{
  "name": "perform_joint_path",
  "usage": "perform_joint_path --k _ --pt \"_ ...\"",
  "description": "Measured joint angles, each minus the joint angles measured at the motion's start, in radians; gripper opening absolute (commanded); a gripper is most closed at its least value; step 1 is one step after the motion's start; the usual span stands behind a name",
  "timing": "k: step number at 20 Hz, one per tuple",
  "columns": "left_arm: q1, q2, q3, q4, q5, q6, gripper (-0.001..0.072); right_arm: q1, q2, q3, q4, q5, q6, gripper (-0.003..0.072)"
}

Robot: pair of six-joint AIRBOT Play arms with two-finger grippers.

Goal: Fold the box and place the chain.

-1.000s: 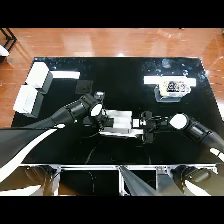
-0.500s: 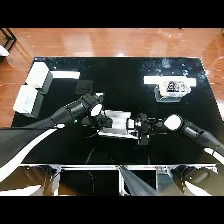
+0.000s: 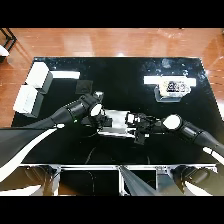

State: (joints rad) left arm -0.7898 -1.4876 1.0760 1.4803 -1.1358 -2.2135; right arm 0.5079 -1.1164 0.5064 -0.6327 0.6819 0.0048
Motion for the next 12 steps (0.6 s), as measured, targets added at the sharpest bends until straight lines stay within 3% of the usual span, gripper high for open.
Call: perform_joint_path --k 5,6,7,8,9,11,12 --pt "0.000 0.000 0.000 -0.002 0.002 0.000 0.0017 0.000 -0.032 0.000 0.062 -0.024 0.006 0.0235" --pt "0.000 0.000 0.000 -0.002 0.003 0.001 0.0017 0.000 -0.035 0.000 0.068 -0.026 0.006 0.0267" --pt "0.000 0.000 0.000 -0.003 0.003 0.001 0.0017 0.000 -0.037 0.000 0.071 -0.029 0.006 0.0363" --pt "0.000 0.000 0.000 -0.003 0.005 0.001 0.0018 0.000 -0.038 0.000 0.076 -0.030 0.006 0.0379" --pt "0.000 0.000 0.000 -0.003 0.006 0.001 0.0017 0.000 -0.039 0.000 0.077 -0.032 0.007 0.0360" --pt "0.000 0.000 0.000 -0.003 0.007 0.002 0.0017 0.000 -0.040 0.000 0.079 -0.036 0.006 0.0247" --pt "0.000 0.000 0.000 -0.004 0.006 0.003 0.0017 0.000 -0.041 0.000 0.079 -0.040 0.007 0.0308"
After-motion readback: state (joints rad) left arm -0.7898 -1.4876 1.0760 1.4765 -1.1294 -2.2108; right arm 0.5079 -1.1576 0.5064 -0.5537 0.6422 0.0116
